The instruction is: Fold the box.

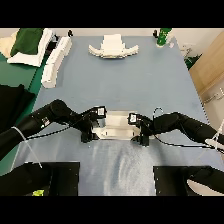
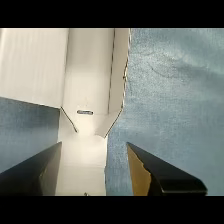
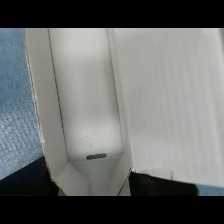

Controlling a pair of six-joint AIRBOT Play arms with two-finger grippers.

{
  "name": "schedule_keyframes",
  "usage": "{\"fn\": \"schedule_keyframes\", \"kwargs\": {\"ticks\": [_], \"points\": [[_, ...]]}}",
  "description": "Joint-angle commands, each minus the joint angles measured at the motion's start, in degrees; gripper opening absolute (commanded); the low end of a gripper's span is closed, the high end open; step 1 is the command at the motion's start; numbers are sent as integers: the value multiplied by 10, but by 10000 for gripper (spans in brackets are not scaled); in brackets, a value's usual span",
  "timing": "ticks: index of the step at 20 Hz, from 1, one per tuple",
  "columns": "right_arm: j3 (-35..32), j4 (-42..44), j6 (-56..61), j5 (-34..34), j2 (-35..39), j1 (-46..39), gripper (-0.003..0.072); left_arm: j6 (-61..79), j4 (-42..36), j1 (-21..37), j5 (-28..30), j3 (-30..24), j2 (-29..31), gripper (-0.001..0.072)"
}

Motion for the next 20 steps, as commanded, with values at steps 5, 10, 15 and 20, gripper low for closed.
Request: {"fn": "schedule_keyframes", "kwargs": {"ticks": [5, 10, 15, 20], "points": [[0, 0, 0, 0, 0, 0, 518, 37, -47, -38, 86, -2, -56, 534], [0, 0, 0, 0, 0, 0, 518, 37, -47, -50, 111, -2, -59, 55], [0, 0, 0, 0, 0, 0, 518, 38, -99, -72, 119, -2, -62, 44], [0, 0, 0, 0, 0, 0, 518, 34, -112, -75, 124, -3, -69, 216]]}}
